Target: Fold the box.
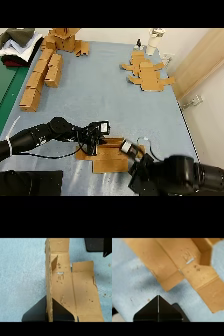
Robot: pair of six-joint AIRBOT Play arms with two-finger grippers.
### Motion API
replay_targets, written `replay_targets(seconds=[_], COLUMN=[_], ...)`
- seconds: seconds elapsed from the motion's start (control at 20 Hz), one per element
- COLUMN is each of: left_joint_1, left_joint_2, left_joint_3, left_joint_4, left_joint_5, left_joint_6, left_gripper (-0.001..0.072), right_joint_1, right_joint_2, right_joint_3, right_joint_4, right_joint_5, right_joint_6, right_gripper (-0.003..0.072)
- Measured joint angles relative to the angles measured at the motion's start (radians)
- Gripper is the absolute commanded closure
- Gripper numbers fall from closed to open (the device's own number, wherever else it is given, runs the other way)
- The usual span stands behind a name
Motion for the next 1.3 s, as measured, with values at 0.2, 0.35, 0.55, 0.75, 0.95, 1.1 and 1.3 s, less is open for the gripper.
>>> replay_targets(seconds=[0.2, 0.35, 0.55, 0.75, 0.95, 1.1, 1.3], left_joint_1=[0.0, 0.0, 0.0, 0.0, 0.0, 0.0, 0.0], left_joint_2=[0.0, 0.0, 0.0, 0.0, 0.0, 0.0, 0.0], left_joint_3=[0.0, 0.0, 0.0, 0.0, 0.0, 0.0, 0.0], left_joint_4=[0.0, 0.0, 0.0, 0.0, 0.0, 0.0, 0.0], left_joint_5=[0.0, 0.0, 0.001, 0.0, 0.0, 0.0, 0.0], left_joint_6=[0.0, 0.0, 0.0, 0.0, 0.0, 0.0, 0.0], left_gripper=[0.0697, 0.0697, 0.0697, 0.0697, 0.0697, 0.0697, 0.0697], right_joint_1=[0.259, 0.325, 0.354, 0.362, 0.364, 0.367, 0.365], right_joint_2=[-0.047, -0.111, -0.215, -0.295, -0.324, -0.33, -0.332], right_joint_3=[-0.024, -0.032, -0.034, -0.035, -0.035, -0.035, -0.032], right_joint_4=[-0.265, -0.367, -0.42, -0.453, -0.54, -0.613, -0.721], right_joint_5=[0.011, 0.067, 0.152, 0.181, 0.182, 0.174, 0.157], right_joint_6=[0.051, 0.066, 0.073, 0.077, 0.101, 0.139, 0.244], right_gripper=[0.0306, 0.0229, 0.0175, 0.0177, 0.0178, 0.0178, 0.0177])
